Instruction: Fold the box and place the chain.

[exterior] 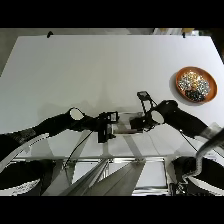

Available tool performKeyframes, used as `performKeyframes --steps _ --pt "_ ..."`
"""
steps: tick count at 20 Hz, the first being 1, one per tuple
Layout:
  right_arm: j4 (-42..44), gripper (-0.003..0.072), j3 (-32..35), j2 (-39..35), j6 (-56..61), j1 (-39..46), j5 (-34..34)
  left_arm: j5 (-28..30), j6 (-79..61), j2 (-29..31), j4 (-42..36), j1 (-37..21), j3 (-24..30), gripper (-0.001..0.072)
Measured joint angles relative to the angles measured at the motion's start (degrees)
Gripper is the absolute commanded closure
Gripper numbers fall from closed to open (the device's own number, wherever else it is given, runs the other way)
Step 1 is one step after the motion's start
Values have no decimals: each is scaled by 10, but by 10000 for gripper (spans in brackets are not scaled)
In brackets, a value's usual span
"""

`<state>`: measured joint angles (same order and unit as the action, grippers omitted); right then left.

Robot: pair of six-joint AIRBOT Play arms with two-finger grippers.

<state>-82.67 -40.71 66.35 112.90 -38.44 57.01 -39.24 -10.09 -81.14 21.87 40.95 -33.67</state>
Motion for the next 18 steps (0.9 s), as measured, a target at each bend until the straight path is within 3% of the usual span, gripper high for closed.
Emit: performKeyframes --steps 4,5,6,7,12,18 --pt "-12 395 -69 -52 -84 28 100 0 0 0 0 0 0 505" --pt "-18 430 -95 -60 -104 45 121 0 0 0 0 0 0 505" --pt "-32 529 -118 -66 -124 66 138 0 0 0 0 0 0 505" --pt "-46 533 -139 -69 -142 90 152 0 0 0 0 0 0 505" --pt "-98 533 -222 -50 -244 274 172 0 0 0 0 0 0 505" --pt "-114 532 -246 49 -313 497 127 0 0 0 0 0 0 505"
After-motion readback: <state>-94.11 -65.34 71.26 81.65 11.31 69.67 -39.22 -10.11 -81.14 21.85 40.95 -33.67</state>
